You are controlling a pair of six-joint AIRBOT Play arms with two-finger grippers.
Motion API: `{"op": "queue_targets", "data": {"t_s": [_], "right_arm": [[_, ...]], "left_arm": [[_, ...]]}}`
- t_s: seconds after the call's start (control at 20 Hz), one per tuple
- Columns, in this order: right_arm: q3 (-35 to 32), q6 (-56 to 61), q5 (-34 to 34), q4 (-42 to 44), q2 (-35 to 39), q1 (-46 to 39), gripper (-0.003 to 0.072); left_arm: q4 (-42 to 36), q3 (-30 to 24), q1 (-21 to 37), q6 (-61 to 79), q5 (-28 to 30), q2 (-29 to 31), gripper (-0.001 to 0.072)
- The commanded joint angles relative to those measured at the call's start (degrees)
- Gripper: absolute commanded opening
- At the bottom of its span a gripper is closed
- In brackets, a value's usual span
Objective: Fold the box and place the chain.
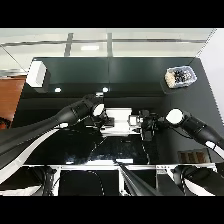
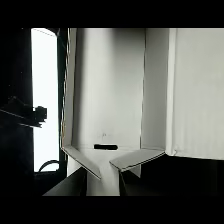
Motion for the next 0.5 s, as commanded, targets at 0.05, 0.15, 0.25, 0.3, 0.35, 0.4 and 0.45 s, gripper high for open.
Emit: {"op": "queue_targets", "data": {"t_s": [0.05, 0.15, 0.25, 0.3, 0.35, 0.4, 0.45], "right_arm": [[-0.2, -0.1, 0.2, 7.8, -0.9, 0.1, 0.0214], [-0.3, -0.1, 0.2, 13.6, -3.0, 0.6, 0.0214], [-0.3, -0.1, -1.0, 16.2, -5.1, 1.0, 0.0216], [-0.3, 0.0, -2.8, 16.2, -5.7, 0.9, 0.0217], [-0.5, 0.2, -4.5, 16.2, -5.9, 0.9, 0.0218], [-0.5, 0.2, -4.3, 16.5, -5.9, 0.9, 0.0216], [-0.5, 0.4, -2.9, 16.7, -5.9, 0.9, 0.0213]], "left_arm": [[0.0, 0.0, 0.0, 0.3, 0.0, 0.0, 0.0025], [0.0, 0.0, 0.0, 0.3, 0.3, 0.0, 0.0025], [0.0, 0.0, 0.0, 0.3, 0.4, 0.0, 0.0026], [0.0, 0.0, 0.0, 0.3, 0.4, -0.1, 0.0026], [0.0, 0.0, 0.0, 0.3, 0.4, -0.1, 0.0026], [0.0, 0.0, 0.0, 0.3, 0.4, -0.1, 0.0026], [0.0, 0.0, 0.0, 0.3, 0.4, -0.1, 0.0026]]}}
